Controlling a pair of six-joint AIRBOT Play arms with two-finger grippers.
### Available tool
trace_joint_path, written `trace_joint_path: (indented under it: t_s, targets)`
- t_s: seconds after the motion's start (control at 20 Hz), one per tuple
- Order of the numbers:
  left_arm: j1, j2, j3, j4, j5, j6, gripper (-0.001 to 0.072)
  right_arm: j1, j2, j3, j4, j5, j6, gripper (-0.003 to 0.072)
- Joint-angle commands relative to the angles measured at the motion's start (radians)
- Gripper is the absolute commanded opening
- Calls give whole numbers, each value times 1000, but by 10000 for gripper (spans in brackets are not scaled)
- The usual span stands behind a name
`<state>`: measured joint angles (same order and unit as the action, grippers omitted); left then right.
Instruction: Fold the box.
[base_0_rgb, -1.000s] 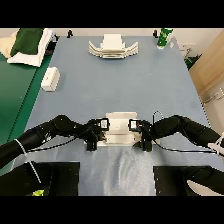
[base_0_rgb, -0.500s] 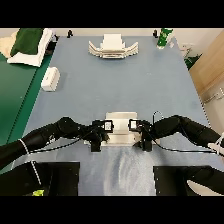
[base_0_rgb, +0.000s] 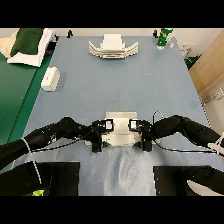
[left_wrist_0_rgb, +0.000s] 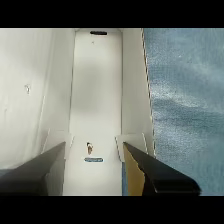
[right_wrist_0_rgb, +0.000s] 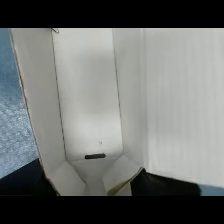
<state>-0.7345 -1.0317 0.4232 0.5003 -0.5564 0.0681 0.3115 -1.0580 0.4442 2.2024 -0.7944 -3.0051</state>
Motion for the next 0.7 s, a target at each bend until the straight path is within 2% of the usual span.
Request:
trace_joint_path:
  t_s: [0.0,0.05,0.2,0.45,0.55,0.65]
  targets:
    - [21,36,0,77,7,-132,165,0,0,1,0,0,1,583]
    - [38,68,0,164,5,-212,13,0,-1,0,0,0,1,583]
    - [112,171,0,333,-23,-610,12,0,-1,0,0,0,0,583]
    - [289,425,-1,466,-306,-1173,12,0,-1,0,0,0,1,583]
    - [357,497,-7,605,-373,-1484,13,0,0,0,0,0,1,583]
    - [423,519,-38,704,-409,-1784,12,0,0,0,0,0,1,583]
